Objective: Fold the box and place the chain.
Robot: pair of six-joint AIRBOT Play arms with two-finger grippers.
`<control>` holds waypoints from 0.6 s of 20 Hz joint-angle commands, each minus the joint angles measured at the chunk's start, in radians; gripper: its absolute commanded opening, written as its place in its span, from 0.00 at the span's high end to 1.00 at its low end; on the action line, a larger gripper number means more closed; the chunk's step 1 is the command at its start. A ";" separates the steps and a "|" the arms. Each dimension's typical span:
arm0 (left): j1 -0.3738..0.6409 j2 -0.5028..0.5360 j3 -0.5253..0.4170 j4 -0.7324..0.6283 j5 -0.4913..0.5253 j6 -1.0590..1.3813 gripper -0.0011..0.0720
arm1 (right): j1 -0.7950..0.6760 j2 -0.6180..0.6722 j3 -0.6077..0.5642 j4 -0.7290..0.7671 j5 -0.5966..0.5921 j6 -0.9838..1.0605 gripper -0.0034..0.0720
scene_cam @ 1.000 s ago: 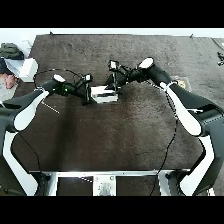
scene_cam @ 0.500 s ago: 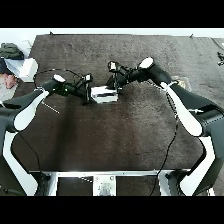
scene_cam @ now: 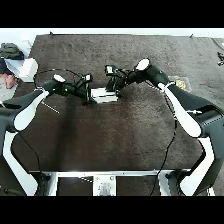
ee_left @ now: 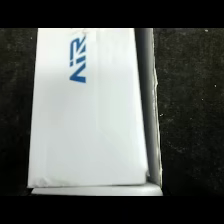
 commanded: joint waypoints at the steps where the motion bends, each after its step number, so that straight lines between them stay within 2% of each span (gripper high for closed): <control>1: 0.000 0.000 0.000 0.000 0.000 0.000 0.35 | 0.004 -0.001 -0.001 -0.010 0.021 0.014 0.72; 5: 0.000 0.000 0.000 0.000 0.000 0.000 0.35 | 0.003 -0.035 -0.002 -0.011 0.105 0.051 0.73; 8: 0.000 0.000 0.000 0.000 0.000 0.000 0.35 | 0.002 -0.053 -0.002 -0.008 0.121 0.061 0.72; 12: 0.000 0.000 0.000 0.000 0.000 0.000 0.35 | -0.026 -0.027 0.003 0.128 0.173 0.056 0.72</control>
